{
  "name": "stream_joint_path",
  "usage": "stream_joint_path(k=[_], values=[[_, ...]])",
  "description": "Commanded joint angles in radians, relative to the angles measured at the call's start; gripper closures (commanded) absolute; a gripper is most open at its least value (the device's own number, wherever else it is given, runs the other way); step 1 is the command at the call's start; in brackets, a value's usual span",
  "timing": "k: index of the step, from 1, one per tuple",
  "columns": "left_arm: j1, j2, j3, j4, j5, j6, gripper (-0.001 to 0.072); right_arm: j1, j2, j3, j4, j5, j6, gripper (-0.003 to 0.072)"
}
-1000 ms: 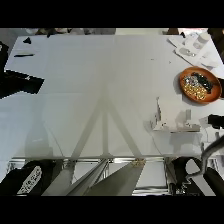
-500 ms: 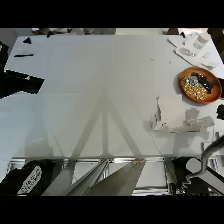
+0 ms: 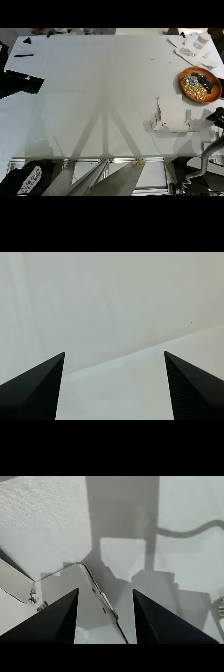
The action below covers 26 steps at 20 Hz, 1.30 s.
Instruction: Fold the box and place the chain.
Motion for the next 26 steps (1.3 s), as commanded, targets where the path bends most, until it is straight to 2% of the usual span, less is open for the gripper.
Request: stream_joint_path(k=[1,3,6,8,12,17,19,24,26], values=[[0.0,0.0,0.0,0.0,0.0,0.0,0.0016,-0.009,-0.053,0.001,0.092,0.024,-0.061,0.0351],[0.0,0.001,0.0,0.0,0.0,0.0,0.0016,-0.009,-0.068,0.001,0.094,0.024,-0.061,0.0355],[0.0,0.001,0.0,0.0,0.0,0.0,0.0016,-0.009,-0.078,0.001,0.085,0.05,-0.061,0.0461],[0.0,0.001,0.0,0.0,0.0,0.0,0.0016,-0.002,-0.077,0.001,0.077,0.059,-0.062,0.0673],[0.0,0.0,0.0,0.0,0.0,0.0,0.0016,0.1,-0.075,0.001,0.053,0.09,-0.167,0.0673],[0.0,0.001,0.0,0.0,0.0,0.0,0.0016,0.333,-0.06,0.001,0.116,0.098,-0.178,0.0674],[0.0,0.001,0.0,0.0,0.0,0.0,0.0016,0.423,-0.047,0.001,0.198,0.093,-0.195,0.0674],[0.0,0.001,0.0,0.0,0.0,0.0,0.0016,0.598,-0.01,0.001,0.522,0.041,-0.271,0.0675],[0.0,0.001,0.0,0.0,0.0,0.0,0.0016,0.67,-0.003,0.001,0.583,0.004,-0.276,0.0675]])
